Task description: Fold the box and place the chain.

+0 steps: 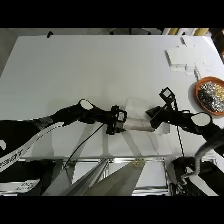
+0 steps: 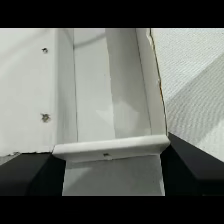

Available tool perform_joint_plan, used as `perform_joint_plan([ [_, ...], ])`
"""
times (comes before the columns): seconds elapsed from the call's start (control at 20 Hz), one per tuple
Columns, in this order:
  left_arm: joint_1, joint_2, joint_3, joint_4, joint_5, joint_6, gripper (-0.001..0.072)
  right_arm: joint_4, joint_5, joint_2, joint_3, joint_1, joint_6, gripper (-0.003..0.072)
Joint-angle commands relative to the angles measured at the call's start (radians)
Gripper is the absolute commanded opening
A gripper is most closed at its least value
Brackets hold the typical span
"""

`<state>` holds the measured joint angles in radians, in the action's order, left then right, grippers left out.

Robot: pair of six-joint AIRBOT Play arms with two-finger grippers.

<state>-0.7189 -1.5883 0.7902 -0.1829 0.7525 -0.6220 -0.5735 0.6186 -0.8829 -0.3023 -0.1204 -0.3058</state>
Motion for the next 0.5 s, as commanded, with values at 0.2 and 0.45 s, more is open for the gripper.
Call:
perform_joint_plan([
  [0.2, 0.0, 0.0, 0.0, -0.001, 0.0, -0.003, 0.0068, -0.267, 0.237, -0.013, -0.164, -0.013, -0.179, 0.002],
  [0.45, 0.0, 0.0, 0.0, 0.0, 0.0, -0.003, 0.0068, -0.58, 0.504, 0.09, -0.219, -0.013, 0.027, 0.0021],
])
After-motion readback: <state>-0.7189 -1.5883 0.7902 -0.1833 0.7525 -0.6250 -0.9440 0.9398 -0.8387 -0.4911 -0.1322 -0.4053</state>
